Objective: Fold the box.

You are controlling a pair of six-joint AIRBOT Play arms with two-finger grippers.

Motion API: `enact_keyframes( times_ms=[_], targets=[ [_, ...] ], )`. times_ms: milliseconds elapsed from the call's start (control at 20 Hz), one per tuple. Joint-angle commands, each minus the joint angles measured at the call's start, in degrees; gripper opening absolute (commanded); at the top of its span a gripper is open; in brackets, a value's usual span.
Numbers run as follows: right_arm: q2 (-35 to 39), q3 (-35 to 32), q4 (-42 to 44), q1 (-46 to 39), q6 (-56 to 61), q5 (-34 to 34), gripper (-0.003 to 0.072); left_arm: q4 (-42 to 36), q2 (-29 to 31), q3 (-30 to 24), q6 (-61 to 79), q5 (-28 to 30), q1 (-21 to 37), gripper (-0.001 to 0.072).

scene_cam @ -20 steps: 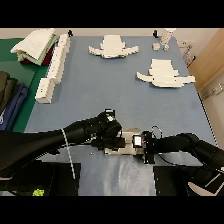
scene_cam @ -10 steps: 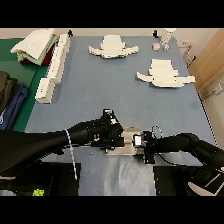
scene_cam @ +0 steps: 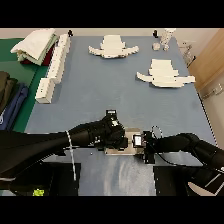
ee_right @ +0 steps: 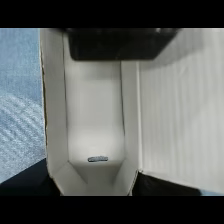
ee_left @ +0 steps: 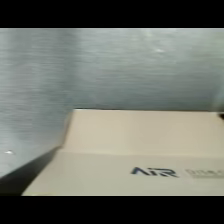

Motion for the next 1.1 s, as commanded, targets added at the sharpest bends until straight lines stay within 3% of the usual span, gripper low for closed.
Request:
enact_keyframes(
  times_ms=[0,250,500,550,600,800,950,1050],
  targets=[
    [0.02,0.02,0.07,0.02,0.17,0.02,0.0513,0.22,0.07,0.31,0.02,-1.95,0.11,0.0566],
    [0.02,0.02,0.07,0.02,0.17,0.02,0.0513,0.96,3.63,1.42,0.68,-5.99,0.15,0.0566],
    [0.02,0.02,0.07,0.02,0.17,0.02,0.0513,1.38,15.13,1.38,6.95,-16.17,0.11,0.0563],
    [0.02,0.02,0.07,0.02,0.17,0.02,0.0513,1.42,17.33,1.38,8.63,-17.99,0.11,0.0359],
    [0.02,0.02,0.07,0.02,0.17,0.02,0.0513,1.57,19.04,1.38,11.45,-19.23,0.11,0.0013],
    [0.02,0.02,0.07,0.02,0.17,0.02,0.0513,3.69,21.31,1.33,23.02,-19.06,2.60,0.0016],
    [0.02,0.02,0.07,0.02,0.17,0.02,0.0514,3.32,21.11,0.96,37.57,-12.96,7.56,0.0015],
    [0.02,0.02,0.07,0.02,0.17,0.02,0.0513,3.93,21.31,0.28,50.03,-11.98,8.96,0.0015]
  ],
)
